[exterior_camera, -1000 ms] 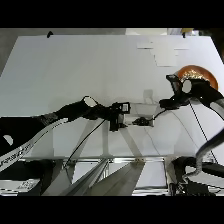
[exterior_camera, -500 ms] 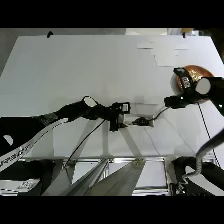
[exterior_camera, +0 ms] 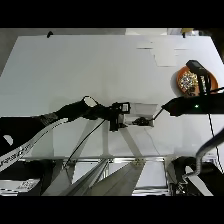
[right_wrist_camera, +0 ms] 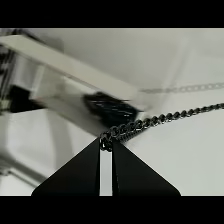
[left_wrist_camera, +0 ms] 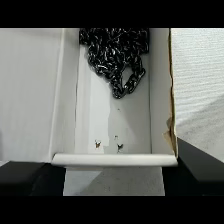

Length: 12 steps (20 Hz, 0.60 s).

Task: Fold the box and place the chain.

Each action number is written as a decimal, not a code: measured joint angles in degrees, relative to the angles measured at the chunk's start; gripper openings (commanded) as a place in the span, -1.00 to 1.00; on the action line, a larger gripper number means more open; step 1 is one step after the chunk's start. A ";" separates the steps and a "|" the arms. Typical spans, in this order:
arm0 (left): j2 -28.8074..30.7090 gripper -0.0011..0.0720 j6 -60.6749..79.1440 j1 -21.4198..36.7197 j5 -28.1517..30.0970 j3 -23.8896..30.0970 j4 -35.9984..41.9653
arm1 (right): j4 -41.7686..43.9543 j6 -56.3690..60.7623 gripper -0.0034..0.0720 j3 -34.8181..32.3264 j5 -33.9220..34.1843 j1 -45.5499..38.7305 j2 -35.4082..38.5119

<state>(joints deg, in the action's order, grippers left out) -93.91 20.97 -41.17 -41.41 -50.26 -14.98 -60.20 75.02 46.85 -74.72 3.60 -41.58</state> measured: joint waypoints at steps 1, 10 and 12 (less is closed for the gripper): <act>0.00 -0.06 0.00 0.00 0.00 0.00 0.00 | 2.75 -1.05 -0.87 -0.02 -0.46 0.00 1.01; 0.00 -0.06 0.00 0.00 -0.02 0.00 0.00 | 18.23 -8.28 -0.87 -0.07 -2.12 0.00 3.34; 0.00 -0.06 0.00 0.00 -0.02 0.00 0.00 | 19.21 -8.68 -0.87 -0.42 -1.57 0.13 3.39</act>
